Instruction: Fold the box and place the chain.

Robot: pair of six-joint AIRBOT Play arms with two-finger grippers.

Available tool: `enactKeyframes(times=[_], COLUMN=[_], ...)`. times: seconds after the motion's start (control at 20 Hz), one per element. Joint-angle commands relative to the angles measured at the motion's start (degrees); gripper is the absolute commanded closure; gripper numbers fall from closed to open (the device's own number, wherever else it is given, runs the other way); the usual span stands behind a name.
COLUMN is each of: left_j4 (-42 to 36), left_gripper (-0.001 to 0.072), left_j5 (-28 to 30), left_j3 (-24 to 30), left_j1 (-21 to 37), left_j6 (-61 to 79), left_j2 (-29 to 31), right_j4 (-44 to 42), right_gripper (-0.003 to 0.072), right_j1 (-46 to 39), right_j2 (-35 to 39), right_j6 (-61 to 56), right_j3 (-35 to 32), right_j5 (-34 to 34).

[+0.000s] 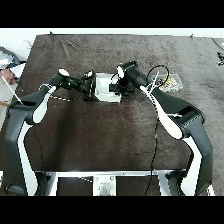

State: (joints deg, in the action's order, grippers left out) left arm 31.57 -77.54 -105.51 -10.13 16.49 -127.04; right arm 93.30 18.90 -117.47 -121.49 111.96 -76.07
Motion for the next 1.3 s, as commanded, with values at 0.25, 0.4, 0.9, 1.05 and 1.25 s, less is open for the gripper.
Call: enactKeyframes(times=[0.25,0.4,0.9,1.05,1.25], left_j4=[-0.3,-0.3,-0.3,-0.3,-0.3], left_gripper=[0.0435,0.0435,0.0435,0.0435,0.0435], left_j5=[0.0,0.0,0.0,0.0,0.0], left_j3=[-0.1,-0.1,-0.1,-0.1,-0.1], left_j1=[0.1,0.1,0.1,0.1,0.1], left_j6=[0.0,0.0,0.0,0.0,0.0], left_j2=[0.0,0.0,0.0,0.0,0.0], right_j4=[0.2,0.1,0.2,0.2,0.2], right_gripper=[0.0527,0.0529,0.0623,0.0527,0.0234], right_j1=[0.1,0.1,0.1,0.1,0.1], right_j2=[0.0,-0.7,-1.2,-1.1,-0.1], right_j6=[0.4,0.4,0.3,0.3,0.4], right_j3=[0.0,0.0,0.1,0.1,0.1], right_j5=[0.5,0.3,0.4,0.2,-0.1])
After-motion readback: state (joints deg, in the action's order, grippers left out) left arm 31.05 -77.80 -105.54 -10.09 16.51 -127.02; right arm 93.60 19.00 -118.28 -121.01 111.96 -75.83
